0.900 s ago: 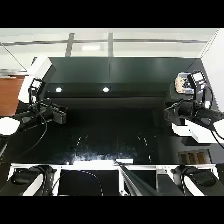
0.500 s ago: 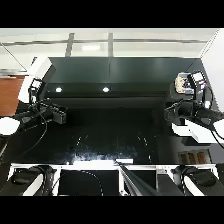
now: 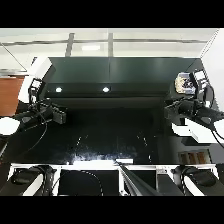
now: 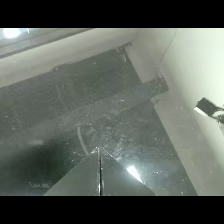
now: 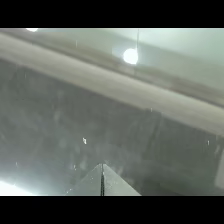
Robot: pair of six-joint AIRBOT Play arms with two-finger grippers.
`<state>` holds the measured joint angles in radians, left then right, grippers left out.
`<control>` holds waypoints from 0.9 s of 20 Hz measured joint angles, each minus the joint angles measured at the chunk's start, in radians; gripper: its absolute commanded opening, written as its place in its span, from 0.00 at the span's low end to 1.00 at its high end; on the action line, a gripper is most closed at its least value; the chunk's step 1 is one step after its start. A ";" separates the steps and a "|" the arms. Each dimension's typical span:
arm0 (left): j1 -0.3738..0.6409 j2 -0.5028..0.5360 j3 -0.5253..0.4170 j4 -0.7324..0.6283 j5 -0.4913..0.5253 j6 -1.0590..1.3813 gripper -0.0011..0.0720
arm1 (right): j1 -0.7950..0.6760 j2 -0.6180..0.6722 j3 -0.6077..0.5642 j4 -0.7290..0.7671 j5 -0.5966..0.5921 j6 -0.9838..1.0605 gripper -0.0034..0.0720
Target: Fold the box and place the chain.
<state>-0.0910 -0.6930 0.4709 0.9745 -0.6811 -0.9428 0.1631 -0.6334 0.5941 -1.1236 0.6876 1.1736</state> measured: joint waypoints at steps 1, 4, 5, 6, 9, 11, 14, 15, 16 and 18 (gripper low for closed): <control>0.000 0.000 0.000 0.000 0.006 0.000 0.05 | 0.000 0.000 0.000 0.024 -0.019 0.000 0.05; 0.000 0.000 0.000 0.000 0.017 0.000 0.05 | 0.000 0.000 0.000 0.073 -0.081 -0.002 0.08; 0.000 0.000 0.000 0.000 0.019 0.000 0.05 | -0.002 -0.002 0.000 0.065 -0.113 -0.002 0.17; -0.001 -0.001 0.000 0.000 0.027 0.000 0.05 | -0.010 -0.006 0.000 0.046 -0.156 -0.002 0.93; -0.002 -0.009 0.000 -0.008 0.068 -0.003 0.47 | -0.082 -0.050 0.007 0.000 -0.277 0.038 1.00; -0.002 -0.016 0.000 -0.019 0.082 -0.008 0.99 | -0.181 -0.116 0.033 -0.020 -0.279 0.077 1.00; -0.002 -0.025 0.000 -0.027 0.093 -0.014 0.99 | -0.418 -0.248 0.118 -0.087 -0.259 0.200 1.00; -0.002 -0.027 0.000 -0.029 0.094 -0.014 0.99 | -0.508 -0.297 0.159 -0.105 -0.245 0.235 1.00; -0.002 -0.028 0.000 -0.031 0.094 -0.015 0.99 | -0.608 -0.350 0.206 -0.129 -0.200 0.262 1.00; -0.002 -0.029 0.000 -0.037 0.093 -0.018 0.99 | -0.798 -0.454 0.306 -0.170 -0.078 0.297 1.00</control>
<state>-0.0929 -0.7223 0.4709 0.9371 -0.5877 -0.9607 -0.6346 -1.0878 0.8997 -1.2934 0.6094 1.4708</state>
